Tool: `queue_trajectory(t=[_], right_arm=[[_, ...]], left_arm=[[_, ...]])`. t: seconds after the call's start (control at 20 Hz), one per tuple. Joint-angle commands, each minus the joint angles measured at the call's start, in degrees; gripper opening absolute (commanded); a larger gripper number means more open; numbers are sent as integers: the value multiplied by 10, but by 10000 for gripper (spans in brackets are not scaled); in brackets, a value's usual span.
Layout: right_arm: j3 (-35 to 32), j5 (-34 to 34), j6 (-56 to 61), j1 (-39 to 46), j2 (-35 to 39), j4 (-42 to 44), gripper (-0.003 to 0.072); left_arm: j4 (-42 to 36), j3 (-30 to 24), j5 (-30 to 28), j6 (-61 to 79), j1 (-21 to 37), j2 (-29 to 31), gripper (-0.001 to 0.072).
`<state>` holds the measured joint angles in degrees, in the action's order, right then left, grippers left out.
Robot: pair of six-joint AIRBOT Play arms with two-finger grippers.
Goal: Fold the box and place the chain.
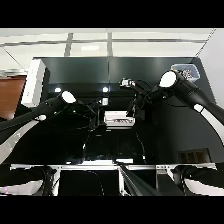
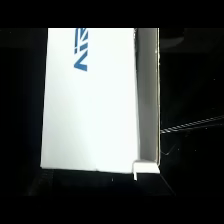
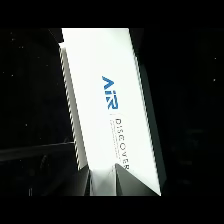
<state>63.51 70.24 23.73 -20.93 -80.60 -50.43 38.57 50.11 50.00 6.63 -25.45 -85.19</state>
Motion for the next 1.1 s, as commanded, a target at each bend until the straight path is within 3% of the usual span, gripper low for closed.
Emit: queue_trajectory(t=[0.0, 0.3, 0.35, 0.4, 0.45, 1.05], right_arm=[[0, 4, 1, -2, 0, -12, 131], [0, 4, 1, -16, 0, -37, 140], [0, 3, 1, -16, 0, -37, 154], [0, 1, 1, -16, 0, -37, 241], [0, 0, 2, -16, 0, -37, 248], [-14, -5, 16, -16, -3, -34, 248]], left_arm=[[0, 0, -1, 0, 0, 0, 464], [0, 0, -1, 0, 0, 0, 464], [0, 0, -1, 0, 0, 0, 464], [0, 0, -1, 0, 0, 0, 464], [0, 0, -1, 0, 0, 0, 464], [0, 0, -1, 0, 0, 0, 464]])
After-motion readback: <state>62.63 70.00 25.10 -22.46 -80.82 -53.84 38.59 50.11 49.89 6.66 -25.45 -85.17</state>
